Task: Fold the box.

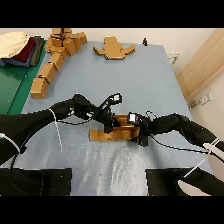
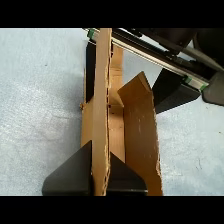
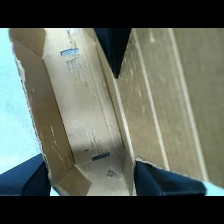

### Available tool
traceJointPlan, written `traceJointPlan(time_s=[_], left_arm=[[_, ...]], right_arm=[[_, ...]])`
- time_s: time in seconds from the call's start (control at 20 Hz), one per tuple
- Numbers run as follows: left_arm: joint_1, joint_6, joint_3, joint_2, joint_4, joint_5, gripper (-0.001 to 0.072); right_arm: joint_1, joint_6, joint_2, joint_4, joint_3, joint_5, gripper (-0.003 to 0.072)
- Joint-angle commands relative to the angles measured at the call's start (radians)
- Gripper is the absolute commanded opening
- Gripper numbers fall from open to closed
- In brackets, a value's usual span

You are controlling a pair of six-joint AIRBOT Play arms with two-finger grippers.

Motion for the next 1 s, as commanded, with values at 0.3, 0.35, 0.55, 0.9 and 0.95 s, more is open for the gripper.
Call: traceJointPlan(time_s=[0.3,0.35,0.55,0.9,0.95], left_arm=[[0.000,0.000,0.001,-0.001,-0.002,0.003,0.0012],[0.000,0.000,0.001,-0.001,-0.002,0.003,0.0012],[0.000,0.000,0.001,-0.001,-0.002,0.003,0.0012],[0.000,0.000,0.001,-0.001,-0.002,0.003,0.0012],[0.000,0.000,0.001,-0.001,-0.002,0.003,0.0012]], right_arm=[[-0.002,0.003,-0.027,-0.031,-0.001,0.016,0.0711],[-0.001,0.002,-0.032,-0.031,-0.001,0.015,0.0711],[0.000,0.002,-0.032,-0.031,-0.001,0.024,0.0710],[0.005,-0.002,-0.032,-0.031,-0.001,0.056,0.0645],[0.010,-0.002,-0.032,-0.031,-0.001,0.056,0.0643]])
